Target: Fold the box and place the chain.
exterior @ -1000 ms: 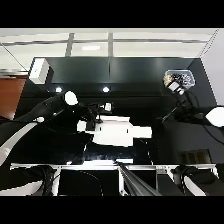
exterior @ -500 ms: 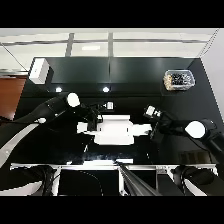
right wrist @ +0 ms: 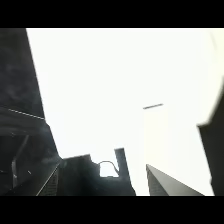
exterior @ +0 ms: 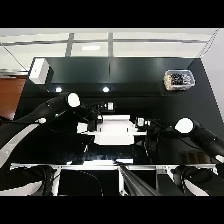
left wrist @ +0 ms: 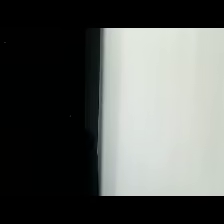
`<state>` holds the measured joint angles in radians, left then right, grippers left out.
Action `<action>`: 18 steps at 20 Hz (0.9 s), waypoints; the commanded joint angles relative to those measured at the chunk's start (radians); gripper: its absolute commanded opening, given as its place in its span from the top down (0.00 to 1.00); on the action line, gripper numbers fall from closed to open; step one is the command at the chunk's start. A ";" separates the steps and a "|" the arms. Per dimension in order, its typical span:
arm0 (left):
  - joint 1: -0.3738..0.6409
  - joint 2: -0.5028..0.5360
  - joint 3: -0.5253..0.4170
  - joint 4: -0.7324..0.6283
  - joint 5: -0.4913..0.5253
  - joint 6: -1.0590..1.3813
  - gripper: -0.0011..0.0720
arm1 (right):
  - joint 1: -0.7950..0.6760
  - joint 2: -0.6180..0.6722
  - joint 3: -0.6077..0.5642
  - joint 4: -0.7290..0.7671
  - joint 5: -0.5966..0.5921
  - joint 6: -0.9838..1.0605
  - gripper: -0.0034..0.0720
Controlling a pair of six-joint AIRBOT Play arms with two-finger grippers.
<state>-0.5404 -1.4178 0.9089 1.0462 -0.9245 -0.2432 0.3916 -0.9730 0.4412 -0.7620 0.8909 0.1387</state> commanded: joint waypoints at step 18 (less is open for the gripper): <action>-0.001 0.000 0.003 0.001 0.000 0.001 0.95 | 0.156 -0.051 0.037 0.161 -0.301 -0.066 0.14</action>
<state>-0.5411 -1.4178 0.9115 1.0477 -0.9253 -0.2432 0.5594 -1.0557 0.4572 -0.5968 0.6292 0.0631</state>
